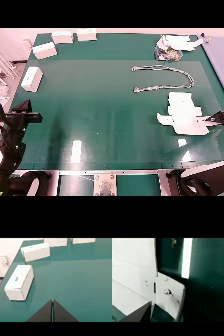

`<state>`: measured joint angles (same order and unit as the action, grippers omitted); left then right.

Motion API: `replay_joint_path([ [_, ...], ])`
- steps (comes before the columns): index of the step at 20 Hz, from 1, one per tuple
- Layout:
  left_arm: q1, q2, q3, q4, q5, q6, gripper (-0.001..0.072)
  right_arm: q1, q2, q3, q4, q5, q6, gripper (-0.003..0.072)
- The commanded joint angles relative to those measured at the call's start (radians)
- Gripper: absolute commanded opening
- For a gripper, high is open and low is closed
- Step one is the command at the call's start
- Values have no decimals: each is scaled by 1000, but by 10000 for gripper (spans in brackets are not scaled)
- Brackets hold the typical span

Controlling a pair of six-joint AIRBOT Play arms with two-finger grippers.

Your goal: Fold the box and place the chain.

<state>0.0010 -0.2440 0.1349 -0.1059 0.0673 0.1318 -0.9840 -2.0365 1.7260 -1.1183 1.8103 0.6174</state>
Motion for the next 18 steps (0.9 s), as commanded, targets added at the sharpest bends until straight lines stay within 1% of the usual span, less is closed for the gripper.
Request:
replay_joint_path([
  [1, 0, 1, 0, 0, 0, 0, 21, 18, -29, -37, -9, -2, -11, 386],
  [2, 0, 1, 0, 0, 0, 0, 20, 21, -36, -37, -9, -2, -20, 313],
  [4, 0, 1, 0, 0, 0, 0, 20, 27, -39, -38, -8, 1, -21, 279],
  [5, 0, 1, 0, 0, 0, 0, 20, 27, -39, -38, -8, 18, -34, 239],
  [6, 0, 1, 0, 0, 0, 0, 20, 27, -39, -38, -9, 32, -51, 168],
  [7, 0, 1, 0, 0, 0, 0, 20, 27, -39, -38, -8, 32, -50, 120],
  [8, 0, 1, 0, 0, 0, 0, 20, 27, -38, -38, -8, 32, -49, 35],
  [9, 0, 1, 0, 0, 0, 0, 20, 27, -38, -38, -8, 33, -37, 11],
  [11, 0, 1, 0, 0, 0, 0, 20, 35, -31, -42, 11, 34, 63, 9],
  [13, 0, 1, 0, 0, 0, 0, 21, 50, 13, -82, 40, 34, 86, 8],
  [15, 0, 1, 0, 0, 0, 0, 20, 70, 88, -151, 70, 34, 85, 6],
  [18, 0, 1, 0, 0, 0, 0, 20, 97, 225, -288, 173, 33, 82, 7],
])
